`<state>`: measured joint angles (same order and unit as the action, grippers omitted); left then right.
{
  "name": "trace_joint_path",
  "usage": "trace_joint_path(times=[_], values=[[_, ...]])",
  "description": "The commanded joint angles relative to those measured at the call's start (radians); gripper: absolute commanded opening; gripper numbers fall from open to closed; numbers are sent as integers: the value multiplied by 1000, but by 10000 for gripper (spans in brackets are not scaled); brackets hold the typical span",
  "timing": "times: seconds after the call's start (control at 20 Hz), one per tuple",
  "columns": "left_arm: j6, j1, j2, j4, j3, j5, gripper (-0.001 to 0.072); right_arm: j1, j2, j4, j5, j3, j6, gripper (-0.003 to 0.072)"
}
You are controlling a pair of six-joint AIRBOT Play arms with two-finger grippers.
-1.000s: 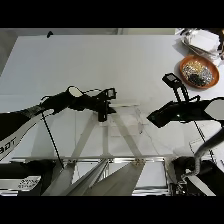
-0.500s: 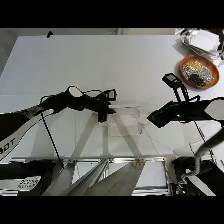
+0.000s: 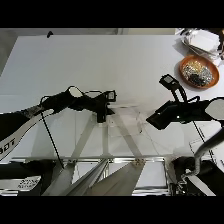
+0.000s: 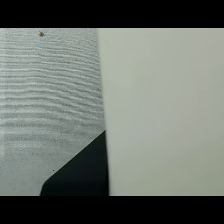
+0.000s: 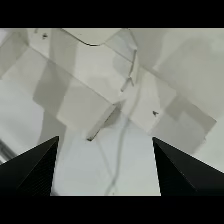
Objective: Fold the box and place the chain.
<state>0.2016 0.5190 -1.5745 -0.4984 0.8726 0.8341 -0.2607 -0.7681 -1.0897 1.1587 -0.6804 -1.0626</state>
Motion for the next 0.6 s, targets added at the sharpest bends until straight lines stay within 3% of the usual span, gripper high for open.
trace_joint_path(times=[0.0, 0.2, 0.3, 0.4, 0.45, 0.55], values=[[0, 0, 1, 4, 0, 1, 29, -1, 1, 52, 24, 13, 147, 639], [0, 0, 1, 4, 0, 0, 29, -1, 1, 19, 151, 22, 284, 626], [0, 0, 1, 4, 0, 0, 29, -1, 1, 17, 256, 22, 397, 328], [0, 0, 1, 4, 0, 0, 29, -1, 1, 21, 300, 23, 472, 90], [0, 0, 1, 4, 0, 0, 29, -2, 1, 27, 296, 27, 503, 24], [0, 0, 1, 4, 0, 0, 29, -45, 1, 27, 277, 41, 573, 23]])
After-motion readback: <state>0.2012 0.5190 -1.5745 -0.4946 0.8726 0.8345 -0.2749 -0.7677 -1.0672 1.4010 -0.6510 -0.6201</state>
